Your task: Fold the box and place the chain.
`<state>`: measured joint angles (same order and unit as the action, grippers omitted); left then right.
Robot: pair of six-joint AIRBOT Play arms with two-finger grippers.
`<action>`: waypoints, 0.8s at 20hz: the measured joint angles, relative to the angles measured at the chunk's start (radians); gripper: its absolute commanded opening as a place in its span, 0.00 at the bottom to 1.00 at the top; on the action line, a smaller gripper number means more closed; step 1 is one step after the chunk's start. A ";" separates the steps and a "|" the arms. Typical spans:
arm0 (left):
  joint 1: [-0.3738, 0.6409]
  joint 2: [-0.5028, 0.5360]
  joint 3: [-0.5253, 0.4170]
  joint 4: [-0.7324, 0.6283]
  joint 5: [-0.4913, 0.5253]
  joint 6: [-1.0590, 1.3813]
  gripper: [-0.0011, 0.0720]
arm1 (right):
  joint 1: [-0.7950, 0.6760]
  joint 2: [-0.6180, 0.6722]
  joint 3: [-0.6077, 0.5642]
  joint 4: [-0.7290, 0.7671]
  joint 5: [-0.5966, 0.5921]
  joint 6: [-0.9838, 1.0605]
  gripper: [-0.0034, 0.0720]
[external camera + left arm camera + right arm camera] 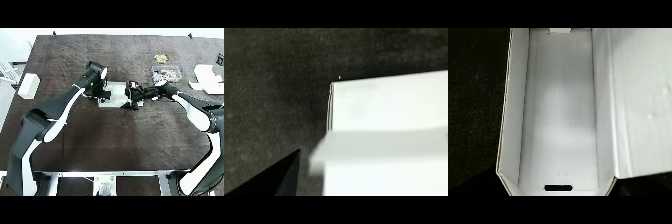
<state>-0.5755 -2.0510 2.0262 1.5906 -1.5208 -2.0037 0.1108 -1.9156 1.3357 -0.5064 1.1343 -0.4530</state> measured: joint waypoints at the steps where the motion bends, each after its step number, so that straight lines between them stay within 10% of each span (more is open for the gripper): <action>1: 0.001 0.006 0.000 -0.001 -0.012 0.005 0.58 | 0.000 0.000 0.000 0.000 0.000 0.000 0.82; 16: 0.153 0.242 -0.022 -0.119 -0.021 0.457 0.58 | 0.000 0.000 0.000 0.000 0.001 0.000 0.82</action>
